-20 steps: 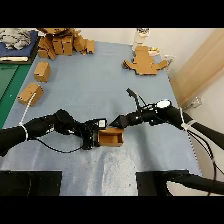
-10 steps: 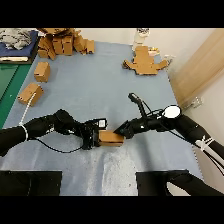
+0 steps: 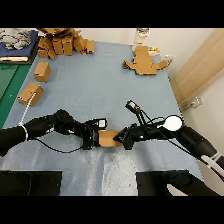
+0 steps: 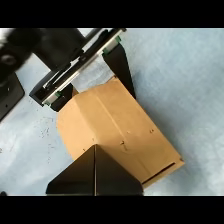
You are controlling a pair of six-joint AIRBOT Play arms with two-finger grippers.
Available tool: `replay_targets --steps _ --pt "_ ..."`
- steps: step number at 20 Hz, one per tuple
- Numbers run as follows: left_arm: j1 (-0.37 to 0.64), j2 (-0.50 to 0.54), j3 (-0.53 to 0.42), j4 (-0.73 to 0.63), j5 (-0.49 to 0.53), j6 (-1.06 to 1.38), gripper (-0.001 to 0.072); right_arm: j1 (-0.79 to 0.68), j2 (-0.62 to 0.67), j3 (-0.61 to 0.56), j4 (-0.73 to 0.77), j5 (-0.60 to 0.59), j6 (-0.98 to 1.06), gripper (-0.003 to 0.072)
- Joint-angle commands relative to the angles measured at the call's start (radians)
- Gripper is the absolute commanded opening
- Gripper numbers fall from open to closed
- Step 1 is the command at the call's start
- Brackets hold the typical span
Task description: Fold the box.
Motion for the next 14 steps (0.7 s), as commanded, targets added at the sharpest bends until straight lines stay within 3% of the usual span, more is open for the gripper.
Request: replay_targets --steps 1,6,11,12,14 --pt "0.000 0.000 0.001 0.000 0.000 0.000 0.0470 0.082 0.081 -0.004 -0.140 -0.142 0.022 0.0005" --pt "0.000 0.000 0.001 0.000 0.000 0.000 0.0470 0.103 0.085 -0.003 -0.245 -0.321 0.022 0.0005" --pt "0.000 0.000 0.001 0.000 0.000 0.000 0.0470 0.103 0.085 -0.003 -0.245 -0.328 0.013 0.0036" --pt "0.000 0.000 0.001 0.000 0.001 0.000 0.0470 0.103 0.085 -0.003 -0.245 -0.329 0.010 0.0096" --pt "0.000 0.000 0.001 0.000 0.001 0.000 0.0470 0.103 0.085 -0.003 -0.244 -0.324 -0.020 0.0295"
